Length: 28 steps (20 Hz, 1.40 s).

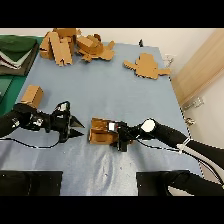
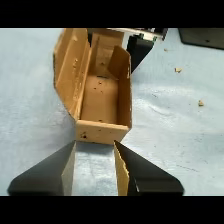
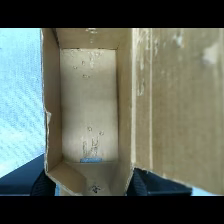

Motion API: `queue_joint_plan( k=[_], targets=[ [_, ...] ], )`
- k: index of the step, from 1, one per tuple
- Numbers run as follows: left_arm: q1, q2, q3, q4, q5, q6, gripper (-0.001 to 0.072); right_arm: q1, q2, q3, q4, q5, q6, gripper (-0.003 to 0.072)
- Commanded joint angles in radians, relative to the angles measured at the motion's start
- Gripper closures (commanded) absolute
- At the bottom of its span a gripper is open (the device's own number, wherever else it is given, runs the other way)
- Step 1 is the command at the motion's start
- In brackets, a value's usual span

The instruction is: Fold the box.

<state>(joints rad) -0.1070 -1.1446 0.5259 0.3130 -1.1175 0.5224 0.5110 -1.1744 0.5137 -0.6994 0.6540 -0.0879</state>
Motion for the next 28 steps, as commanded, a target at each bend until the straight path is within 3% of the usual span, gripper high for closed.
queue_joint_plan(
  k=[1, 2, 10, 17, 21, 28],
  targets=[
    [0.015, -0.011, -0.010, 0.006, 0.116, 0.050, 0.0124, 0.000, 0.000, 0.000, 0.000, 0.000, 0.000, 0.0172],
    [-0.011, -0.017, -0.011, 0.009, 0.163, 0.032, 0.0046, 0.000, 0.000, 0.000, 0.001, 0.001, 0.000, 0.0172],
    [-0.197, -0.018, -0.012, 0.026, 0.220, -0.020, 0.0016, 0.000, 0.000, 0.000, 0.001, 0.001, 0.001, 0.0171],
    [-0.208, -0.018, -0.012, 0.034, 0.220, -0.044, 0.0016, 0.000, 0.000, 0.000, 0.000, 0.001, 0.001, 0.0172],
    [-0.208, -0.018, -0.012, 0.130, 0.217, -0.097, 0.0016, 0.000, 0.000, 0.000, 0.000, 0.000, 0.000, 0.0171],
    [-0.256, -0.019, -0.012, 0.099, 0.259, -0.097, 0.0016, 0.000, 0.000, 0.000, 0.001, 0.001, 0.001, 0.0172]
  ],
)
